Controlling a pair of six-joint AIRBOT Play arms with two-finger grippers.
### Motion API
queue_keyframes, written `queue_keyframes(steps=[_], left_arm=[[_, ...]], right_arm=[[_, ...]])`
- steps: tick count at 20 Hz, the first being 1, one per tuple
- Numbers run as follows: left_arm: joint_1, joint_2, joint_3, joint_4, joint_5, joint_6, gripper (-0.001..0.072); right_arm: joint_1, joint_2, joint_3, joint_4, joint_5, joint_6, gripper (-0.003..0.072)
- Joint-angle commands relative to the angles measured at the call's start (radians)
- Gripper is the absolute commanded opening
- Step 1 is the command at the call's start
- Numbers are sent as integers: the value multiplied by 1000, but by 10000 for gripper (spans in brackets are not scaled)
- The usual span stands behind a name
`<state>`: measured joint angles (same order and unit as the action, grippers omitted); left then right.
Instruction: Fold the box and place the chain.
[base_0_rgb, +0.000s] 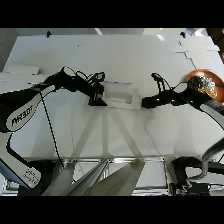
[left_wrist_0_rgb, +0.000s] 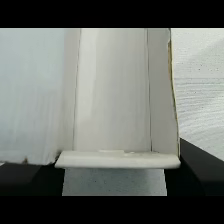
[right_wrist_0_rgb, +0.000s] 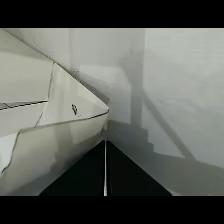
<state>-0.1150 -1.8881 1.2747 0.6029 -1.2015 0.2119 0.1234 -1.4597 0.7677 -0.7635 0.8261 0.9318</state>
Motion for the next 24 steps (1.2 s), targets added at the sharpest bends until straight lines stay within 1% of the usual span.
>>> queue_keyframes(steps=[1,3,8,9,10,11,18,22,24], left_arm=[[1,0,0,0,0,0,316],[1,0,0,0,0,0,316],[1,0,0,0,0,0,316],[1,0,0,0,0,0,316],[1,0,0,0,0,0,316],[1,0,0,0,0,0,316],[1,0,0,0,0,0,316],[1,0,0,0,0,0,316],[1,0,0,0,0,0,316]], right_arm=[[19,-12,-1,51,17,-41,4],[18,7,-1,95,30,-77,4],[18,60,0,161,32,-94,11],[18,63,0,187,37,-95,40],[18,66,0,216,46,-98,132],[18,66,0,236,56,-108,170],[19,68,0,254,80,-130,171],[19,68,0,330,99,-189,168],[19,68,0,342,95,-201,172]])
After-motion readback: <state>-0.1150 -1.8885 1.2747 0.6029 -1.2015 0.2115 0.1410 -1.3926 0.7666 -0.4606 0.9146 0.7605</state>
